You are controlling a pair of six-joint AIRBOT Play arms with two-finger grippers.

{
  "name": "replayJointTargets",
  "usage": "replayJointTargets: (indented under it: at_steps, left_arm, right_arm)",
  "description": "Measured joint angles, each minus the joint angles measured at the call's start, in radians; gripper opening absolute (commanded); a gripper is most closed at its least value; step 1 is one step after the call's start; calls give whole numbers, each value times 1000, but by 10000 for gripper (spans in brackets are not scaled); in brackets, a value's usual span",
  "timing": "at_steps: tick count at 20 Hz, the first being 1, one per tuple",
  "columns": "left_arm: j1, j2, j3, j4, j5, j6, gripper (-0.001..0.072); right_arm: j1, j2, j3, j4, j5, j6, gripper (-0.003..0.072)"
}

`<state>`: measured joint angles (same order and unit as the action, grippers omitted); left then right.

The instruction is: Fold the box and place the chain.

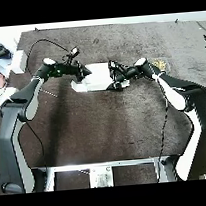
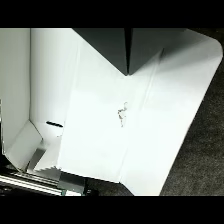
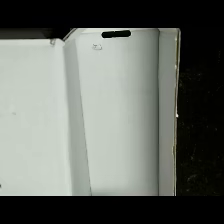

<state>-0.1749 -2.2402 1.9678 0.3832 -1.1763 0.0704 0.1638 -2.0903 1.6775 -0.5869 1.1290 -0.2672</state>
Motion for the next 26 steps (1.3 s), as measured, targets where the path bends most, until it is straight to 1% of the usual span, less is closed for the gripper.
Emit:
replayJointTargets:
  at_steps: [3, 5, 9, 12, 13, 14, 15, 17, 19, 21, 26]
  left_arm:
    - [2, 3, 0, -6, -10, 0, 8]
    - [7, 13, -1, -36, -17, 0, 8]
    - [42, 65, -1, -76, -36, 6, 11]
    - [74, 113, 1, -87, -117, 7, 14]
    - [83, 123, 1, -79, -156, 8, 222]
    - [91, 130, 2, -60, -190, 12, 518]
    - [96, 136, 2, -31, -222, 18, 555]
    - [89, 142, 1, 86, -259, 20, 556]
    - [71, 146, -4, 225, -264, 18, 556]
    - [49, 146, -16, 342, -244, 15, 556]
    - [-1, 140, -52, 470, -163, 10, 555]
  right_arm:
    - [0, 0, 0, -1, 0, -2, 466]
    - [0, 0, 0, -1, -1, -3, 466]
    - [0, 0, 0, -3, -2, -3, 466]
    - [0, 0, 0, -3, -1, -2, 466]
    - [0, 0, 0, -3, -1, -2, 467]
    - [0, 0, 0, -3, -1, -2, 467]
    - [0, 0, 0, -3, -1, -2, 466]
    - [1, 0, 0, -3, -1, -2, 467]
    - [0, 0, 0, -2, -1, -2, 466]
    - [1, 0, 0, -2, -1, -2, 466]
    - [0, 0, 0, -1, 0, -2, 466]
